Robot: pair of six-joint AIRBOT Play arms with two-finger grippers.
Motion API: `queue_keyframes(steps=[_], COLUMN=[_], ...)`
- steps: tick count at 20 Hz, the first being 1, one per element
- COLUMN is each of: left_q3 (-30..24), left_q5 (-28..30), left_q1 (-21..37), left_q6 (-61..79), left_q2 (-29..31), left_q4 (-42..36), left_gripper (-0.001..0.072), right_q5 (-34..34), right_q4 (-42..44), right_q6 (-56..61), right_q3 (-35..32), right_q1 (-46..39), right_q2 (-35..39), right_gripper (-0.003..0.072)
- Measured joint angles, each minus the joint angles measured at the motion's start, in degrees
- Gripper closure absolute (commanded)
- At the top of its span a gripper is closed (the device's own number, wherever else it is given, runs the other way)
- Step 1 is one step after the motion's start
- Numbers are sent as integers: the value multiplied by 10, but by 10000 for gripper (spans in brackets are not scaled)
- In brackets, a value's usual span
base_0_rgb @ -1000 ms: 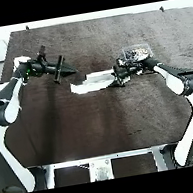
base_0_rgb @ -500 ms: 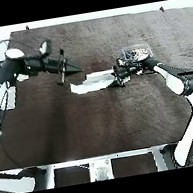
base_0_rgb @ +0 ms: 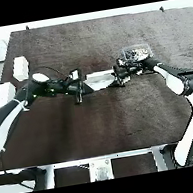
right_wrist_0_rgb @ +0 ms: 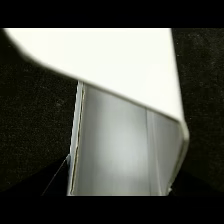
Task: Fold the box and place the chain.
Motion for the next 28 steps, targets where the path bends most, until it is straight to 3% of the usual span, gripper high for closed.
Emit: queue_keyframes(steps=[4,17,28], left_q3=[26,225,250], left_q5=[39,144,180], left_q1=[-8,-8,9], left_q6=[-17,-67,-96], left_q2=[-41,-156,-205], left_q4=[-6,-4,2], left_gripper=[693,693,693], right_q5=[0,0,0], right_q4=[0,0,0], right_q6=[0,0,0], right_q3=[0,0,0], right_q1=[0,0,0], right_q2=[0,0,0], right_gripper=[208,208,208])
